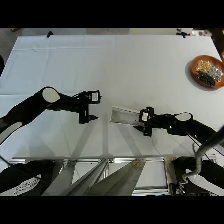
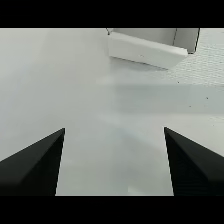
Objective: Fold the box and place the chain.
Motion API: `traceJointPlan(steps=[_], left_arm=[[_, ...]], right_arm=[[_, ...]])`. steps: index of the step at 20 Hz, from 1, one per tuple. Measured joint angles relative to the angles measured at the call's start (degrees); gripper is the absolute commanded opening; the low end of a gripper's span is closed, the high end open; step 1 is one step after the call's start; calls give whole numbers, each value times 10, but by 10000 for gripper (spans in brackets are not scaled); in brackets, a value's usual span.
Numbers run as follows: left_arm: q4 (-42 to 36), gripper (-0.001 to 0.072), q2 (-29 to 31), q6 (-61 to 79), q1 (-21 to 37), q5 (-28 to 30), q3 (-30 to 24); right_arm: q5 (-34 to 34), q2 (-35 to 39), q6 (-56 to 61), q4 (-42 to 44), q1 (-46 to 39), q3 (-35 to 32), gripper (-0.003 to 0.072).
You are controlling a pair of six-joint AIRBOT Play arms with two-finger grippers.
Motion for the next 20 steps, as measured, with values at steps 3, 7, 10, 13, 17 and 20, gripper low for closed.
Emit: traceJointPlan(steps=[3, 7, 10, 13, 17, 20], left_arm=[[-19, 708, -57, 40, -8, -4, 33], [-32, 710, -94, 76, -28, -3, 68], [-29, 710, -112, 96, -49, 2, 79], [-24, 709, -125, 104, -68, 4, 83], [-18, 709, -132, 108, -80, 5, 84], [-16, 709, -134, 109, -86, -1, 85]], right_arm=[[0, 0, 0, 0, 0, 0, 469], [0, 0, 0, 0, 0, 0, 469], [0, 0, 0, 0, 0, 0, 469], [0, 0, 0, 0, 0, 0, 469], [0, 0, 0, 0, 0, 0, 469], [0, 0, 0, 0, 0, 0, 469]])
